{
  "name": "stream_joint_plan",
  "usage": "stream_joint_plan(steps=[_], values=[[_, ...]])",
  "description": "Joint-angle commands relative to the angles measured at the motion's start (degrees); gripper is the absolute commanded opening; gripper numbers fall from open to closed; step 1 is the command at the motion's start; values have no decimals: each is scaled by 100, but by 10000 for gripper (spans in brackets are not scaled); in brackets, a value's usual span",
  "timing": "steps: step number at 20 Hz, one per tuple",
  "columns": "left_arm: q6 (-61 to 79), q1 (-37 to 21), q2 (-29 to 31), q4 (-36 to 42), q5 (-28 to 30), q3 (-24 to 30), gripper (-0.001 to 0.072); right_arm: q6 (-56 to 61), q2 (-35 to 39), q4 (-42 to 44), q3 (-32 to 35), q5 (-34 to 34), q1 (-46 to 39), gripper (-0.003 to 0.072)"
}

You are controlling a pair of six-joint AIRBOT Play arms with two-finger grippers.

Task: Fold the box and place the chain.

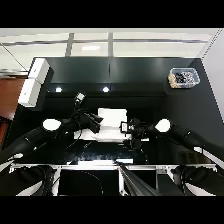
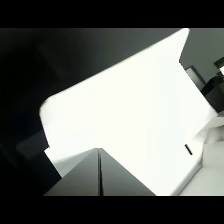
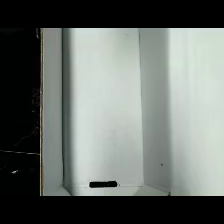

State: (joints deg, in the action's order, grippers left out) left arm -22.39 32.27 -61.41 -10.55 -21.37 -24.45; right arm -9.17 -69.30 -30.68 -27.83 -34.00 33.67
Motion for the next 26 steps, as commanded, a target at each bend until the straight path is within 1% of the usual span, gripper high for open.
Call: stream_joint_plan(steps=[1, 3, 5, 6, 7, 8, 10, 12, 14, 16, 17, 18, 19, 22, 23, 25, 26], values=[[59, 26, -273, 55, 66, 4, 30, 0, -2, 0, 2, -2, 2, 460], [59, 26, -339, 24, -31, 4, 32, 0, -2, 0, 0, -2, 2, 460], [57, 11, -337, -280, -24, -22, 35, 0, -2, 0, 2, -2, 2, 460], [57, 13, -326, -448, -39, -63, 99, 0, -2, 0, 2, -2, 2, 460], [57, 11, -282, -654, -120, -118, 146, 0, -2, 0, 2, -2, 2, 460], [57, 7, -179, -922, -151, -177, 171, 0, -2, 0, 2, -4, 2, 460], [7, -70, 212, -1486, -284, -205, 174, 0, -2, 0, 2, -2, 2, 460], [-299, -361, 710, -2214, -778, -203, 185, 0, -2, 0, 2, -4, 2, 460], [-669, -798, 1139, -3104, -1600, -199, 184, 0, -2, 0, 2, -4, 2, 460], [-667, -1222, 1318, -3875, -2588, -195, 184, -2, -2, -2, 2, -4, 2, 460], [-616, -1353, 1300, -4216, -2951, -190, 202, 0, -2, 0, 2, -4, 2, 460], [-472, -1388, 1276, -4511, -3045, -131, 522, 0, -2, 0, 2, -4, 2, 460], [-240, -1377, 1263, -4656, -2997, -46, 709, -2, -2, -2, 2, -4, 2, 460], [1185, -1300, 1158, -4529, -2942, 125, 709, -2, -2, 0, 2, -4, 2, 460], [1344, -1244, 1064, -4529, -2909, 125, 693, 0, -2, 0, 2, -4, 2, 460], [1346, -1130, 833, -4299, -2533, 125, 689, 0, -2, -2, 2, -4, 2, 460], [1351, -1051, 739, -3943, -2297, 122, 689, 0, -2, -2, 2, -4, 2, 460]])
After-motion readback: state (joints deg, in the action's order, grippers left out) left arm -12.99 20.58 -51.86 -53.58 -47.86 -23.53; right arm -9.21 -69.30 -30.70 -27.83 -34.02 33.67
